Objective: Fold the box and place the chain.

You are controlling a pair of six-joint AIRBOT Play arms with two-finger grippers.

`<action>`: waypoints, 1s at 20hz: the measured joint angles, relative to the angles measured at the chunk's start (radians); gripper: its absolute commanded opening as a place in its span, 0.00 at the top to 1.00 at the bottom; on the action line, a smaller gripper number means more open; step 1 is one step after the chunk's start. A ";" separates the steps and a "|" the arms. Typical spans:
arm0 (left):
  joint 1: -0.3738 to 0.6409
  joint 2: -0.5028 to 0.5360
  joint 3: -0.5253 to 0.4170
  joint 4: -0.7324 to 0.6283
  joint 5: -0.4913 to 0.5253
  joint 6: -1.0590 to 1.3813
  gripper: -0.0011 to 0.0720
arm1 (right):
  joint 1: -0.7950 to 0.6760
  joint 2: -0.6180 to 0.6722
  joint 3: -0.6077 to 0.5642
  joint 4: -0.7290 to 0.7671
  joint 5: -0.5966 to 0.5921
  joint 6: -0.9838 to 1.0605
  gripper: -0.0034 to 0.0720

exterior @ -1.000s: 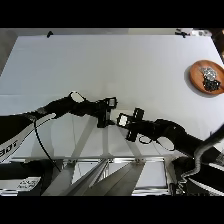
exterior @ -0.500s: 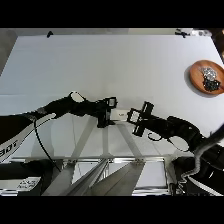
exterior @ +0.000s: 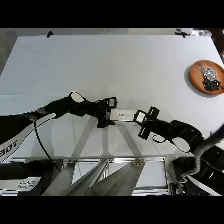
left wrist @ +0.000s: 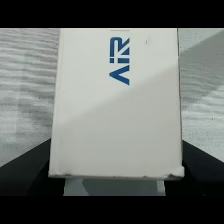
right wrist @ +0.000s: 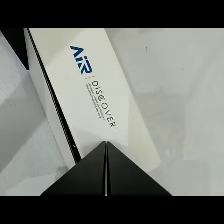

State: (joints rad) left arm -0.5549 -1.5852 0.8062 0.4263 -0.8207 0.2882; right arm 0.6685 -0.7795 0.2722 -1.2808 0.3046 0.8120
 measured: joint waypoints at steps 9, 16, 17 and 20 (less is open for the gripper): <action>0.000 0.000 0.000 0.000 0.000 0.000 0.61 | -0.003 0.034 -0.053 -0.007 -0.003 0.003 0.95; 0.000 0.000 0.000 -0.002 -0.004 -0.003 0.61 | -0.025 0.231 -0.057 -0.002 -0.106 0.053 0.95; 0.000 0.000 0.000 -0.002 -0.004 -0.003 0.61 | -0.047 0.267 -0.057 -0.002 -0.109 0.078 0.95; 0.000 0.000 0.000 -0.001 -0.003 -0.002 0.61 | -0.153 0.356 -0.057 -0.001 -0.044 0.150 0.95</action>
